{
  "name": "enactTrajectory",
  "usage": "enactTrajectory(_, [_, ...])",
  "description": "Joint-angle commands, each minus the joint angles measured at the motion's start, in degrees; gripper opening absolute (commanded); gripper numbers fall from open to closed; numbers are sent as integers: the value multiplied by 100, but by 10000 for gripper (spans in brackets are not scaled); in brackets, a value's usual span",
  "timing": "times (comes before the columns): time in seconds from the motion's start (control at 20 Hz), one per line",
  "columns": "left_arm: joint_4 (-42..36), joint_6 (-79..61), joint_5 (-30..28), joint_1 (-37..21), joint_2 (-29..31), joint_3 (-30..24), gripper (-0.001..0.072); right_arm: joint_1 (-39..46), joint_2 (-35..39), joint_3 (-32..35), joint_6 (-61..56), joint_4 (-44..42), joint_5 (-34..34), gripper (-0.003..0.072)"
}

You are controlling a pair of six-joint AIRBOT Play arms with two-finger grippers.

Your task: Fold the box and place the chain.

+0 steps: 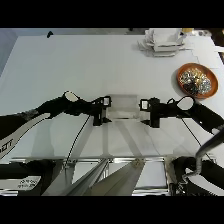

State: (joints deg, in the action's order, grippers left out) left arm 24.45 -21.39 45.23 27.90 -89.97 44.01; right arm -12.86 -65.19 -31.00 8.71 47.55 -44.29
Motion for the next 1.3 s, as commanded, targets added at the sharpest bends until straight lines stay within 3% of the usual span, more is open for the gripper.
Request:
enactTrajectory(0.0, [2,-2,0,4,4,0,154,-136,-13,-7,-70,-350,420,672])
enactTrajectory(0.1, [2,-2,0,4,4,0,154,-236,-98,-7,-4,-350,446,617])
enactTrajectory(0.15, [2,-2,0,4,4,0,154,-271,-142,-7,81,-350,428,528])
enactTrajectory(0.3, [2,-2,0,4,4,0,154,-284,-227,-7,87,-413,437,383])
enactTrajectory(0.8, [2,-2,0,4,4,0,154,-284,-251,-7,940,-1204,162,177])
enactTrajectory(1.0, [2,-2,0,4,4,0,154,-284,-328,-7,938,-1154,-162,183])
enactTrajectory(1.05, [2,-2,0,4,4,0,154,-284,-328,-7,935,-1150,-155,199])
enactTrajectory(1.15, [2,-2,0,4,4,0,154,-284,-328,-7,933,-1113,-131,306])
enactTrajectory(1.25, [2,-2,0,4,4,0,154,-284,-328,-7,796,-903,-74,307])
